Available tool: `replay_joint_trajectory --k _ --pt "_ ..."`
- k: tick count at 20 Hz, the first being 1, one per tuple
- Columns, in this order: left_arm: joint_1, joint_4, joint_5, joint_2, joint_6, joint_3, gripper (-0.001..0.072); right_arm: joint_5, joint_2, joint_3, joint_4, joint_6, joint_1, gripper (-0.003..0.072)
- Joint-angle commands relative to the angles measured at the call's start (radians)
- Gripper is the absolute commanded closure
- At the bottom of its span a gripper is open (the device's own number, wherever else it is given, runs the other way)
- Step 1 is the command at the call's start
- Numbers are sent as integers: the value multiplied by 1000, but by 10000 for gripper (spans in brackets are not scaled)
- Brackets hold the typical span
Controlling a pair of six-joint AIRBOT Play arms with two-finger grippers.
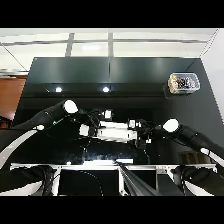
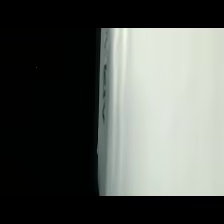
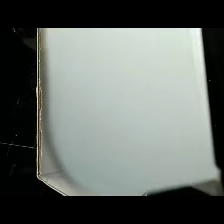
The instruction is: Fold the box and place the chain.
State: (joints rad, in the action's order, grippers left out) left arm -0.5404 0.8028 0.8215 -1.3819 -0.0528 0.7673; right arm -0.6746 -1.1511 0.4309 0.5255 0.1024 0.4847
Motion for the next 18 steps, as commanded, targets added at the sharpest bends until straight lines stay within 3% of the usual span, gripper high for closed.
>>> replay_joint_trajectory --k 1,18 --pt "0 0 2 0 5 0 684 13 -3 1 40 -29 16 79" --pt "0 0 3 0 64 0 684 51 -6 1 70 -46 60 79"
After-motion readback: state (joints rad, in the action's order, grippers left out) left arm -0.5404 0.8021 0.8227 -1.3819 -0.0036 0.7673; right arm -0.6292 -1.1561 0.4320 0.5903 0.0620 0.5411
